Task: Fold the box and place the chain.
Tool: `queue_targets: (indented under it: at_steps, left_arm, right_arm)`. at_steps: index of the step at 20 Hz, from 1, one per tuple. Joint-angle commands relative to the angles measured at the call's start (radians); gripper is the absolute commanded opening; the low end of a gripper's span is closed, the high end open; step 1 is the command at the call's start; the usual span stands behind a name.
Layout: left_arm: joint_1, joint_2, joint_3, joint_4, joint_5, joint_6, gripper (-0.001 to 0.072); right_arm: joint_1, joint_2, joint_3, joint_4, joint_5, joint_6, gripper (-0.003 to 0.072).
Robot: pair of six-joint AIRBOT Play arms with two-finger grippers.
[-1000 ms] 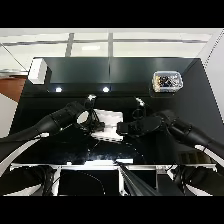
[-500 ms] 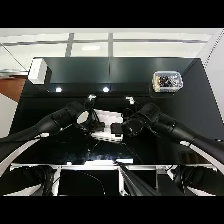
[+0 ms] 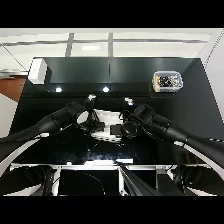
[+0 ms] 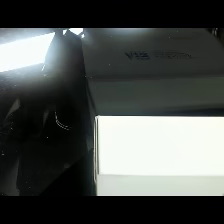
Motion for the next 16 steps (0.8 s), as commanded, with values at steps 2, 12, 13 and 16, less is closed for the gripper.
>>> queue_targets:
  at_steps: [2, 12, 13, 16]
  left_arm:
    - [0.001, 0.001, 0.000, 0.000, 0.000, 0.000, 0.0028]
    - [0.001, 0.001, 0.000, 0.003, 0.000, 0.000, 0.0028]
    - [0.001, 0.001, 0.000, 0.003, 0.001, 0.000, 0.0028]
    - [0.001, 0.001, 0.000, 0.003, 0.001, 0.000, 0.0028]
  right_arm:
    - [0.020, -0.019, 0.025, -0.056, -0.001, 0.060, 0.0303]
    - [0.027, -0.113, 0.107, -0.087, -0.065, 0.086, 0.0214]
    - [0.027, -0.114, 0.111, -0.100, -0.068, 0.087, 0.0203]
    - [0.026, -0.116, 0.111, -0.117, -0.092, 0.101, 0.0204]
